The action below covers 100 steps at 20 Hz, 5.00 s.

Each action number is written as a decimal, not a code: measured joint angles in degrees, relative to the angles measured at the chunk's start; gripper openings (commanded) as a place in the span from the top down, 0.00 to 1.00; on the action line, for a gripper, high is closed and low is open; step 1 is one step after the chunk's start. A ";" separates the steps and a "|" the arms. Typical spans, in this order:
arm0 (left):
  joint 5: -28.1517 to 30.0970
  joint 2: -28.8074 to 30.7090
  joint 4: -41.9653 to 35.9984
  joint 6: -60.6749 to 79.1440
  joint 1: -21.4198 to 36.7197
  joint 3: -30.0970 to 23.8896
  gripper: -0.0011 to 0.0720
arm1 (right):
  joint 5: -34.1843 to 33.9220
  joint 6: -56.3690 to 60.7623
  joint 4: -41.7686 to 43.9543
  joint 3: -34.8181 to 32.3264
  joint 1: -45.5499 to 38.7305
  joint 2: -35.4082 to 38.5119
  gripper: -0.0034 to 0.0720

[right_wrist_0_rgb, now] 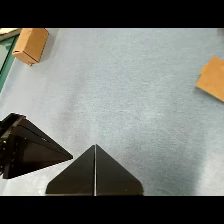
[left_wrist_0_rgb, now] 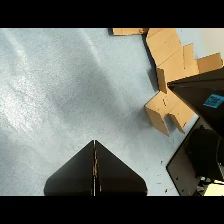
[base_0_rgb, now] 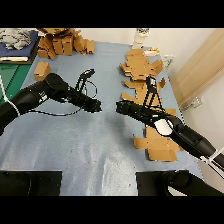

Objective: Fold the box.

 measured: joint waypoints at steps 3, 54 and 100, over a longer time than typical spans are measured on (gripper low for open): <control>0.00 0.00 0.00 0.02 0.00 0.00 0.97 | 0.00 0.00 0.00 0.00 0.00 0.00 0.95; 3.56 0.00 -4.96 -0.13 -0.07 0.17 0.97 | 64.04 -15.02 -25.40 5.07 -69.53 -10.36 0.93; -25.14 -0.35 -0.90 3.21 13.77 -1.99 0.26 | 46.95 -37.40 15.32 -5.03 -33.57 -14.93 0.95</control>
